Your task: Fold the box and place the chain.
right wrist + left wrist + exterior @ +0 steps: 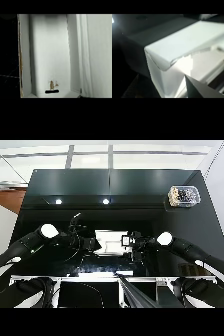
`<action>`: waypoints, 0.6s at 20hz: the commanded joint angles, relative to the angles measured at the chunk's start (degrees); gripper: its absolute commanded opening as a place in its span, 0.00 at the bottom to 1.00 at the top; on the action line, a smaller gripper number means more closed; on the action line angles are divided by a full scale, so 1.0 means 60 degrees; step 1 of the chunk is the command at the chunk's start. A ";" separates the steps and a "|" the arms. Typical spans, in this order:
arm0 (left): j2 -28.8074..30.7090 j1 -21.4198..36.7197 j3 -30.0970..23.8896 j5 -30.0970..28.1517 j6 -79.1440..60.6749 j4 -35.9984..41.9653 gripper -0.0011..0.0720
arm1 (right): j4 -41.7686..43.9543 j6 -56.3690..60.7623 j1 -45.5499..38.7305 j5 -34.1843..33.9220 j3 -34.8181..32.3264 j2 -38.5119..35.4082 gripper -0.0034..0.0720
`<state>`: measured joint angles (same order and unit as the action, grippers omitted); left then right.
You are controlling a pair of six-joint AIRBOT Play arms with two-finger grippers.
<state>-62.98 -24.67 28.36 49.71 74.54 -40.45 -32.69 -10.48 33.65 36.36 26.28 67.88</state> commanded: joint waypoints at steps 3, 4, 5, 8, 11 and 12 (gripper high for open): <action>0.0015 -0.0729 0.0211 -0.0750 0.2612 -0.1392 0.97 | 0.0004 0.0004 0.0007 0.0000 0.0000 0.0004 0.67; 0.0015 -0.0907 0.0393 -0.0692 0.3668 -0.2153 0.97 | 0.0007 0.0004 0.0007 0.0000 0.0000 0.0004 0.67; 0.0015 -0.1180 0.0597 -0.0685 0.4710 -0.3024 0.97 | 0.0007 0.0004 0.0007 0.0000 0.0000 0.0004 0.67; 0.0011 -0.2448 0.1257 -0.0641 0.7697 -0.5388 0.97 | 0.0007 0.0004 0.0007 0.0000 0.0000 0.0004 0.67; -0.0248 -0.3730 0.2025 0.0178 1.0109 -0.7380 0.95 | 0.0007 0.0004 0.0007 -0.0004 0.0000 0.0004 0.67; -0.0455 -0.4047 0.2295 0.0670 1.0542 -0.7960 0.95 | 0.0007 0.0022 0.0007 -0.0022 0.0000 0.0004 0.67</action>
